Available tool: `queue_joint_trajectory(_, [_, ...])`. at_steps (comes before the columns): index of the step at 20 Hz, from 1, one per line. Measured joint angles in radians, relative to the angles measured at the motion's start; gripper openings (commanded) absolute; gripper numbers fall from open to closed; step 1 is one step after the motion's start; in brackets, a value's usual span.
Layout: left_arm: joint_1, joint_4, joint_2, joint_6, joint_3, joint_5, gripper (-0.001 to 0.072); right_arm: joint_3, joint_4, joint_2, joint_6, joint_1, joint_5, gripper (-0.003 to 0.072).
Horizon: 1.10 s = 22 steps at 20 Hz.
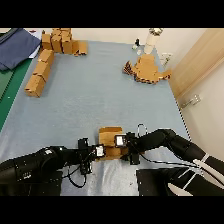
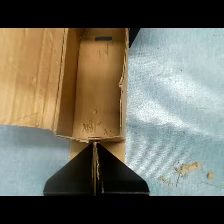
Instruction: Fold the box.
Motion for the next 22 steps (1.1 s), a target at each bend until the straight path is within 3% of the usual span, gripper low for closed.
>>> queue_joint_trajectory(11, [-0.04, -0.012, -0.044, 0.0, 0.003, 0.119, 0.0015, 0.0, 0.0, 0.0, 0.0, 0.0, 0.0, 0.0522])
queue_joint_trajectory(12, [-0.043, -0.013, -0.047, 0.002, 0.003, 0.126, 0.0209, 0.0, 0.0, 0.0, 0.0, 0.0, 0.0, 0.0522])
queue_joint_trajectory(13, [-0.045, -0.012, -0.048, 0.003, 0.003, 0.13, 0.0518, 0.0, -0.001, 0.0, 0.0, 0.0, 0.0, 0.0522])
queue_joint_trajectory(14, [-0.046, -0.012, -0.05, 0.003, 0.003, 0.135, 0.0549, 0.0, -0.003, 0.0, -0.003, -0.001, 0.0, 0.0522])
queue_joint_trajectory(22, [-0.049, -0.012, -0.051, 0.0, 0.003, 0.144, 0.055, 0.0, -0.003, 0.0, 0.0, -0.002, 0.0, 0.0523])
